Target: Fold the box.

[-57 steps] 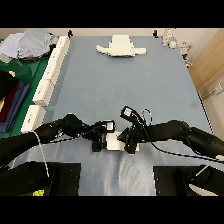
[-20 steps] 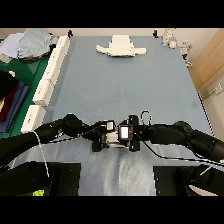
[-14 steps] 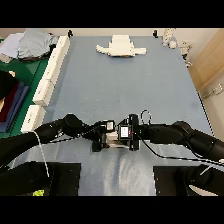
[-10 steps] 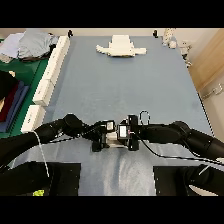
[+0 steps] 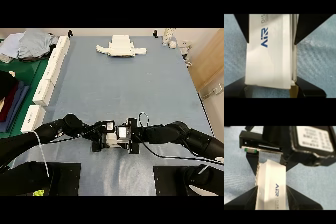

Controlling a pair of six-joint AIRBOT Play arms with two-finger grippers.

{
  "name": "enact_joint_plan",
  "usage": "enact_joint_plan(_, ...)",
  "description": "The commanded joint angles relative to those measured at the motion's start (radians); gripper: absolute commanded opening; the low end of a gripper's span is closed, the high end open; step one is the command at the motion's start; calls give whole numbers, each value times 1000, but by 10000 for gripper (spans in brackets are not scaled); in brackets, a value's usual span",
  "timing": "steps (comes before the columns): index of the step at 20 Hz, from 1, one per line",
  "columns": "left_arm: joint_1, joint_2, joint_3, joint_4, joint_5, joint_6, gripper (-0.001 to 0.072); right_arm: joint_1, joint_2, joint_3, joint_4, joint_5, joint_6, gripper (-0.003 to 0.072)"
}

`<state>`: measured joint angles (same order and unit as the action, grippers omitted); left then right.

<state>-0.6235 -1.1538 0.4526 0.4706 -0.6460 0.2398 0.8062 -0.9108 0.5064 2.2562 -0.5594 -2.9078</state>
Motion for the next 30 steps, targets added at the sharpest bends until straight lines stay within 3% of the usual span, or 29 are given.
enact_joint_plan(1,0,1,0,0,0,-1,549,0,0,1,13,-18,0,521)
enact_joint_plan(5,0,1,0,0,0,-1,549,0,21,1,49,-54,0,535)
enact_joint_plan(8,0,1,0,0,0,-1,549,-2,105,1,84,-46,18,534)
enact_joint_plan(11,0,1,0,0,0,-1,548,-3,211,-1,85,5,239,525)
enact_joint_plan(12,0,1,0,0,0,-1,549,-3,233,-9,85,15,371,428)
enact_joint_plan(13,0,1,0,0,0,-1,549,-2,243,-26,86,34,475,197)
enact_joint_plan(14,0,1,0,0,0,-1,549,-2,245,-56,93,63,542,38)
enact_joint_plan(19,0,1,0,0,0,-1,549,66,244,-240,172,355,603,11)
enact_joint_plan(23,0,1,0,0,0,-1,549,124,244,-301,171,419,635,12)
enact_joint_plan(30,0,1,0,0,0,-1,549,131,242,-351,169,431,650,13)
